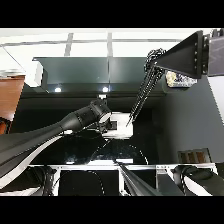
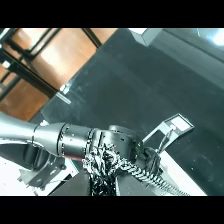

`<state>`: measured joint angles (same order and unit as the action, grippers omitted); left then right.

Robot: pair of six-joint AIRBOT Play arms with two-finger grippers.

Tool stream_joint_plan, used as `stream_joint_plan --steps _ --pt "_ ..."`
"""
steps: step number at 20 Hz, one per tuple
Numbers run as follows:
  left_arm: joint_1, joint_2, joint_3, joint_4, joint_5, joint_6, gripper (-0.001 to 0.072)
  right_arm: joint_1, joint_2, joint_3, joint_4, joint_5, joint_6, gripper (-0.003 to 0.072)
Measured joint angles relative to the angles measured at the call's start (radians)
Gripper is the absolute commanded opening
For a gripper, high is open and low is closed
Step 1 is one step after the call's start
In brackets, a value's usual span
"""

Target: Fold the box and place the chain.

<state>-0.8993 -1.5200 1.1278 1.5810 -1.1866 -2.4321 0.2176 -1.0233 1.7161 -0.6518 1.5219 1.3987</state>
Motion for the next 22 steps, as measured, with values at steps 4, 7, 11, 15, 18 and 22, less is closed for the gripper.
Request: stream_joint_plan --steps 4,7,11,15,18,22 --pt "0.000 0.000 0.000 0.000 0.000 0.000 0.0028 0.000 0.000 0.054 -0.037 0.024 0.008 0.0007" --pt "0.000 0.000 0.000 0.000 0.000 0.000 0.0028 0.000 0.000 0.074 -0.049 0.040 0.016 0.0007" --pt "0.000 0.000 0.000 0.000 0.000 0.000 0.0028 0.000 0.000 0.083 -0.054 0.046 0.023 0.0007" --pt "0.000 0.000 0.000 0.000 0.000 0.000 0.0028 0.000 0.000 0.085 -0.042 0.046 0.023 0.0007" --pt "0.000 0.000 0.000 0.000 0.000 0.000 0.0028 0.003 0.000 0.086 -0.012 0.044 0.023 0.0007" --pt "0.000 0.000 0.000 0.000 0.000 0.000 0.0028 0.040 -0.013 0.082 -0.002 0.028 0.022 0.0007"
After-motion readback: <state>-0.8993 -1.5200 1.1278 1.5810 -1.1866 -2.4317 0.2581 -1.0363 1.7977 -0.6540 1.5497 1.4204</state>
